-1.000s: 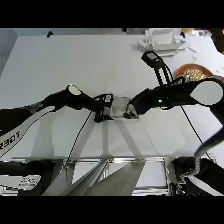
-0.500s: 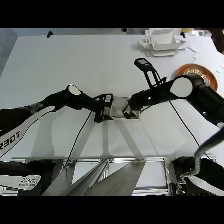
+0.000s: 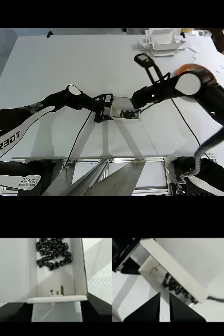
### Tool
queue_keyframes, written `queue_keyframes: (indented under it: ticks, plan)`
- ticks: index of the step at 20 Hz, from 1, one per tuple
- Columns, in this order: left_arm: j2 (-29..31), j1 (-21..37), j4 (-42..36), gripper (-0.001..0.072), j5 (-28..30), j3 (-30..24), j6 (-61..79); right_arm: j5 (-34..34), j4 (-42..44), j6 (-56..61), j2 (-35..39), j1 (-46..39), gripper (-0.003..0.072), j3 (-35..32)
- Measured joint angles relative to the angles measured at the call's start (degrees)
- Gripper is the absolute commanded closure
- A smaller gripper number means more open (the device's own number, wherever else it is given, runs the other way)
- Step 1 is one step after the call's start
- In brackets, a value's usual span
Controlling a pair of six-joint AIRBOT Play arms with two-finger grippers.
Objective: Fold the box and place the chain.
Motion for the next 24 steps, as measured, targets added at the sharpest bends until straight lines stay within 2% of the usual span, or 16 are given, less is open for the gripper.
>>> queue_keyframes:
  ticks: [4, 7, 13, 14, 16, 17, 19, 22, 24]
  plan:
    - [0.00, 0.00, 0.00, 0.0459, 0.00, 0.00, 0.00, -2.29, -12.04, 4.50, 2.16, -0.07, 0.0552, 1.70]
    - [0.00, 0.00, 0.00, 0.0459, 0.00, 0.00, 0.02, -3.13, -18.53, 8.24, 0.85, -2.32, 0.0576, 2.12]
    - [0.00, 0.00, 0.00, 0.0459, 0.00, 0.00, 0.02, -2.38, -20.35, 12.09, -6.64, -15.02, 0.0559, 2.32]
    - [0.00, 0.00, 0.00, 0.0459, 0.00, 0.00, 0.00, -1.95, -19.52, 11.89, -8.13, -16.70, 0.0517, 2.36]
    - [0.00, 0.00, 0.00, 0.0459, 0.00, 0.00, 0.02, -0.68, -17.88, 10.95, -11.50, -19.10, 0.0275, 2.36]
    - [0.00, 0.00, 0.00, 0.0459, 0.00, 0.00, 0.02, -0.26, -17.27, 10.56, -13.00, -19.78, 0.0236, 2.36]
    - [0.00, 0.00, 0.00, 0.0459, 0.00, 0.00, 0.00, 0.48, -15.54, 10.14, -16.00, -20.63, 0.0238, 2.36]
    - [0.00, 0.00, 0.00, 0.0459, 0.00, 0.00, 0.02, 1.51, -13.18, 9.77, -19.50, -21.27, 0.0333, 2.36]
    - [0.00, 0.00, 0.00, 0.0459, 0.00, 0.00, 0.00, 2.23, -11.98, 9.73, -21.22, -21.42, 0.0360, 2.34]
